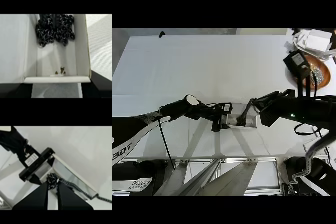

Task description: Fold the box and place the chain.

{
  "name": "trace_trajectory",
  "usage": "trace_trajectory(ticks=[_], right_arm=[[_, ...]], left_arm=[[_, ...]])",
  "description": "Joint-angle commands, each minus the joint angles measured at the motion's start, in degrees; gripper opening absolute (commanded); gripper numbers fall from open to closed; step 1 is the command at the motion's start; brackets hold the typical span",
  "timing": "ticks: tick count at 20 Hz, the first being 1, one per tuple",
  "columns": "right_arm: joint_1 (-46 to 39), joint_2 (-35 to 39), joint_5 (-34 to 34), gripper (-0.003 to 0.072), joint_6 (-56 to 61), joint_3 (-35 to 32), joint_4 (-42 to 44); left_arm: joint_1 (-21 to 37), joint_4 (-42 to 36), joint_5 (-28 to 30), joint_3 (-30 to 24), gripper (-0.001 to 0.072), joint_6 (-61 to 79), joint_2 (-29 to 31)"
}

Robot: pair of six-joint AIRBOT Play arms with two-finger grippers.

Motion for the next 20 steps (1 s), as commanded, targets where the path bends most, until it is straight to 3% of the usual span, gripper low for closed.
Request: trace_trajectory(ticks=[1,11,12,14,20], right_arm=[[0.02,-5.2,4.31,0.0011,-0.72,0.07,1.31],[0.02,-23.56,5.62,0.0012,-1.16,-3.08,1.27],[0.02,-24.13,5.57,0.0014,-1.16,-3.28,1.29],[0.02,-24.22,5.97,0.0118,-2.67,-3.39,1.31],[0.0,-19.15,7.93,0.014,-5.6,-3.26,1.11]], left_arm=[[0.02,0.02,0.0,0.04,0.0332,0.0,0.02],[0.02,0.02,0.0,0.04,0.0332,0.0,0.02],[0.02,0.02,0.02,0.04,0.0332,0.0,0.02],[0.02,0.02,0.02,0.04,0.0332,0.0,0.02],[0.04,0.0,0.0,0.04,0.0332,0.0,0.02]])
